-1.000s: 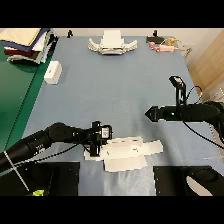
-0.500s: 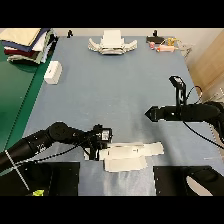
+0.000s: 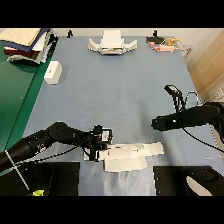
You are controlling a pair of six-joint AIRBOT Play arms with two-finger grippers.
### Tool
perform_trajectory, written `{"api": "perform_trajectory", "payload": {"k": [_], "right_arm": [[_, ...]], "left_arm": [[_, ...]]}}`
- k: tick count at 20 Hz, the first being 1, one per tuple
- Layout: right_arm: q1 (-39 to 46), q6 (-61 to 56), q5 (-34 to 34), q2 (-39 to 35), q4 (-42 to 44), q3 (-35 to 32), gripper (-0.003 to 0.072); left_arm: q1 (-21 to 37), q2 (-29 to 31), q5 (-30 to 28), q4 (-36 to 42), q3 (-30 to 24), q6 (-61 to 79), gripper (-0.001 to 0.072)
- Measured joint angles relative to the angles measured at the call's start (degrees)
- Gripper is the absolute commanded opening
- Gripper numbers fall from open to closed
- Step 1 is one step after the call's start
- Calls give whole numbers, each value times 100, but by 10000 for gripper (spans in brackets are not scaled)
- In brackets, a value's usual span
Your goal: Fold the box.
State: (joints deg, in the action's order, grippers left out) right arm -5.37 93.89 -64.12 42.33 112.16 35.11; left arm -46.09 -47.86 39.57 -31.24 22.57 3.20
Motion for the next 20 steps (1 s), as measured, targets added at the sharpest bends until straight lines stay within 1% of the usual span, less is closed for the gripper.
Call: {"api": "perform_trajectory", "payload": {"k": [3, 5, 8, 11, 14, 15, 16, 17, 18, 20], "right_arm": [[0, -2, -675, -264, -205, -15, 1], [-37, 7, -1137, -590, -229, -98, 1], [-382, 385, -1650, -1246, 142, -426, 1], [-1207, 1038, -1884, -1753, 461, -850, 1], [-2461, 1515, -1840, -1974, 297, -1049, 5], [-2892, 1602, -1753, -1985, 107, -1073, 73], [-3353, 1679, -1679, -1950, -116, -1097, 328], [-3805, 1731, -1554, -1862, -317, -1117, 482], [-4192, 1786, -1390, -1755, -498, -1130, 535], [-4889, 1834, -863, -1427, -796, -1152, 534]], "left_arm": [[0, 2, -4, 0, 0, -4, 14], [0, 2, -4, 0, 0, -22, 14], [0, 2, -4, -2, 0, -22, 14], [0, 2, -4, -2, 0, -20, 14], [0, 0, -4, -2, 0, -20, 14], [0, 2, -7, -2, 0, -20, 14], [0, 2, -7, -2, 0, -20, 14], [0, 2, -7, -2, 0, -20, 14], [0, 2, -7, -2, 0, -20, 14], [0, 2, -9, -2, 0, -20, 14]]}}
